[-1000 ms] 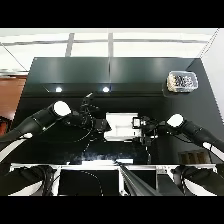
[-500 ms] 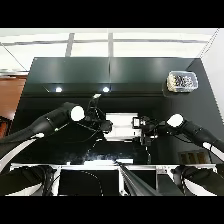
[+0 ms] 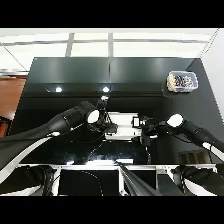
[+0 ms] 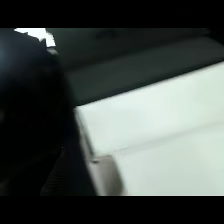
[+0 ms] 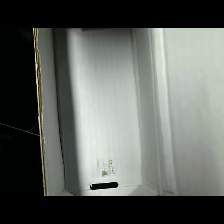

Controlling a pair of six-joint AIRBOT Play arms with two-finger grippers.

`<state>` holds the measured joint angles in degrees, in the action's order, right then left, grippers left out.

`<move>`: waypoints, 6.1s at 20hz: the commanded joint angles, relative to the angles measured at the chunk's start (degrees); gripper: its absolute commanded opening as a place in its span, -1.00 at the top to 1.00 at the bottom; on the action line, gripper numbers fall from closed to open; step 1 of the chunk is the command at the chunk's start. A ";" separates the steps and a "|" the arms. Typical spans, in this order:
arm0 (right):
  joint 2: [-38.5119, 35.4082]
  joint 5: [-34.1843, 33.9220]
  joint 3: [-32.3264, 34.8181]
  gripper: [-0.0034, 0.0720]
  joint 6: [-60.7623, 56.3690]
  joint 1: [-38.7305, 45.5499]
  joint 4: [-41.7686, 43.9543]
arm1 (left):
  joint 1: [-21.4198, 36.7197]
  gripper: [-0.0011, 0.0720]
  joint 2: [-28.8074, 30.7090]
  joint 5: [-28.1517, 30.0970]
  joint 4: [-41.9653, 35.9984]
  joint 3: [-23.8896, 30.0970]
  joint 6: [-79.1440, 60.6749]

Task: Fold the box and place the chain.

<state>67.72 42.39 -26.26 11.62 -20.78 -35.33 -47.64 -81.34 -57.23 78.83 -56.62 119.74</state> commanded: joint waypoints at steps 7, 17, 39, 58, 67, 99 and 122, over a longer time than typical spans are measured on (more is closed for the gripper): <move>0.00 0.00 0.02 0.44 -0.02 -0.04 -0.04 | -2.69 0.06 -1.42 -3.06 5.86 -2.45 10.86; 0.02 0.00 0.02 0.44 -0.02 -0.04 -0.04 | -4.00 0.33 -5.92 -2.84 5.95 -5.90 14.71; 0.02 0.00 0.02 0.44 -0.02 -0.04 -0.04 | -4.39 0.90 -8.94 -7.06 5.35 -8.41 15.30; -7.19 2.69 -1.09 -0.67 -5.70 0.52 -9.29 | -3.56 0.90 -8.83 -6.86 7.93 -10.08 14.19; -7.08 3.43 -1.09 0.67 -9.81 -0.07 -2.69 | -3.56 0.90 -8.83 -6.84 7.87 -10.08 14.21; -14.93 15.76 -3.04 0.89 -68.08 33.59 -11.13 | -3.56 0.90 -8.83 -6.40 7.48 -10.08 14.21; -3.85 16.15 5.64 0.89 -67.93 20.63 6.73 | -3.56 0.90 -8.83 -6.38 7.45 -10.08 14.21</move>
<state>63.77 58.65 -20.38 -57.58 1.78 -31.29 -51.24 -90.19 -63.61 86.28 -66.65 133.99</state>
